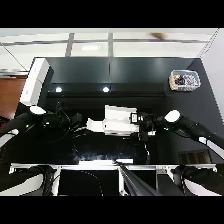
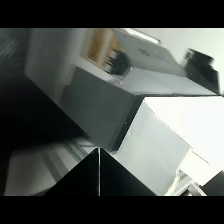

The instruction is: Fold the box and place the chain.

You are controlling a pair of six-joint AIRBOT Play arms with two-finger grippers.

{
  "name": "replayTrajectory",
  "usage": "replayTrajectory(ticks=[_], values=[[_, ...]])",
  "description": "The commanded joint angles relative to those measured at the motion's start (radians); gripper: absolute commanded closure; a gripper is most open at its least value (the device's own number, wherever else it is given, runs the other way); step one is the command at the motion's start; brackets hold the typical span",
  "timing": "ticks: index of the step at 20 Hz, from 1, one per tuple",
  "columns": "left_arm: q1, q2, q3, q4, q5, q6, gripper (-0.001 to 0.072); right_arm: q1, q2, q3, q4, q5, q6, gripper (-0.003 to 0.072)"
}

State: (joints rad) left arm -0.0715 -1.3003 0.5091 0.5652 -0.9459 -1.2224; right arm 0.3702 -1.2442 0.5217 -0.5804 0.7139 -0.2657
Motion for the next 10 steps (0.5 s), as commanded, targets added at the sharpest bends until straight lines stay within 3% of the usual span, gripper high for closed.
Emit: replayTrajectory(ticks=[1,5,10], values=[[-0.015,-0.058,-0.002,-0.106,-0.003,0.142,0.0682,0.0,0.0,0.0,0.0,0.0,0.0,0.0246],[-0.084,-0.074,-0.001,-0.108,0.031,0.142,0.0682,0.0,0.0,0.0,0.0,0.0,0.0,0.0246],[-0.138,-0.108,0.054,-0.107,-0.01,0.22,0.0682,0.0,0.0,0.0,0.0,0.0,0.0,0.0246]])
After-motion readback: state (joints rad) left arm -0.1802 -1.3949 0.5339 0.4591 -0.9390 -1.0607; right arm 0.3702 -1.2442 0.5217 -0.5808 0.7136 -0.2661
